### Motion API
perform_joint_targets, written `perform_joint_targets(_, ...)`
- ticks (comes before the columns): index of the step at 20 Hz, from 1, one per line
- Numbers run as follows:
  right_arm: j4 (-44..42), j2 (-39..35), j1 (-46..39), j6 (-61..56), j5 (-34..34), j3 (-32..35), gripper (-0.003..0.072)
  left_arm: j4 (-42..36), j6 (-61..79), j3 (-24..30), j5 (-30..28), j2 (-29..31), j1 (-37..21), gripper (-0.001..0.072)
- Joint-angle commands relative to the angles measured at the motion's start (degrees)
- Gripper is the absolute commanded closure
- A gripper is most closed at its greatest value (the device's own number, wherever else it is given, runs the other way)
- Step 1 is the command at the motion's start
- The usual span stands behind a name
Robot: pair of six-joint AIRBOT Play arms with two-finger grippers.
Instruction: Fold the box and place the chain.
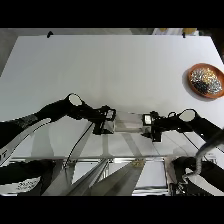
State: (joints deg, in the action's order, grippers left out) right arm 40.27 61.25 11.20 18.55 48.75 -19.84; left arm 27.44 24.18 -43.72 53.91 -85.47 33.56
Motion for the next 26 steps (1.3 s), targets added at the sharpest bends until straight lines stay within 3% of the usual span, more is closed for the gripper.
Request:
perform_joint_targets(1,0.0,0.0,0.0,-0.1,-0.1,-0.1,0.0251,-1.1,0.0,0.2,-1.2,-0.5,0.2,0.0009)
perform_joint_targets(14,0.0,0.0,0.0,-0.1,-0.1,-0.1,0.0251,-4.2,0.0,0.3,-5.8,-2.0,2.0,0.002)
perform_joint_targets(16,0.0,0.0,0.0,-0.1,-0.1,-0.1,0.0251,-4.7,0.1,0.3,-6.0,-2.4,2.3,0.0081)
perform_joint_targets(18,0.0,0.0,0.0,-0.1,-0.1,-0.1,0.0251,-4.7,0.5,0.3,-6.2,-2.6,2.6,0.0082)
perform_joint_targets(19,0.0,0.0,0.0,-0.1,-0.1,-0.1,0.0251,-4.7,0.6,0.3,-6.4,-2.8,3.0,0.0104)
perform_joint_targets(21,0.0,0.0,0.0,-0.1,-0.1,-0.1,0.0251,-4.7,0.7,0.3,-6.9,-3.2,3.5,0.0375)
perform_joint_targets(22,0.0,0.0,0.0,-0.1,-0.1,-0.1,0.0251,-4.7,0.7,0.3,-7.2,-3.3,3.7,0.0465)
perform_joint_targets(26,0.0,0.0,0.0,-0.1,-0.1,-0.1,0.0251,-4.5,-0.2,0.3,-7.0,-3.3,3.9,0.0456)
